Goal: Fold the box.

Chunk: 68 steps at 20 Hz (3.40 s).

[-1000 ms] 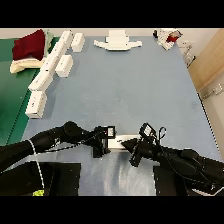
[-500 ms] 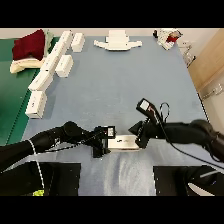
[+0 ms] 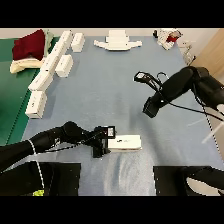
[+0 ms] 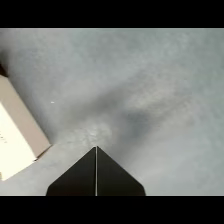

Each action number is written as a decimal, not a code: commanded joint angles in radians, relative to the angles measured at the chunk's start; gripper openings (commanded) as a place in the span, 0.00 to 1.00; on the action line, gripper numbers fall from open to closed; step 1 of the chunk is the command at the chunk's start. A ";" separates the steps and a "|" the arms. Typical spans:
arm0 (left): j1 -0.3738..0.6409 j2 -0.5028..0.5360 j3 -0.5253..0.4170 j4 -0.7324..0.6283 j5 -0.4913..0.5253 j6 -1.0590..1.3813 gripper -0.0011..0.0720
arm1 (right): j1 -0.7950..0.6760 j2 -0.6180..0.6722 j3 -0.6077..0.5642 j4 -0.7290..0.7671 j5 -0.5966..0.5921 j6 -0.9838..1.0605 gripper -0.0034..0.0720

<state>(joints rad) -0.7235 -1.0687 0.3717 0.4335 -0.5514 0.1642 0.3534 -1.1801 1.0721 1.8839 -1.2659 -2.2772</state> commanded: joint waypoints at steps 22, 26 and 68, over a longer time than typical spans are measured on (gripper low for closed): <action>0.018 0.064 0.002 0.001 0.000 -0.135 0.65 | -0.017 -0.179 0.151 -0.085 -0.052 0.044 0.05; 0.138 0.220 0.002 0.079 0.009 -0.382 0.65 | -0.017 -0.179 0.151 -0.085 -0.052 0.044 0.05; 0.889 -0.714 1.026 0.563 0.049 -1.077 0.65 | -0.017 -0.179 0.151 -0.085 -0.052 0.045 0.05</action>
<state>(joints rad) 0.1726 -1.7481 1.3556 0.9909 -0.5041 -0.9165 0.3370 -1.3586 1.2224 1.7981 -1.3178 -2.2330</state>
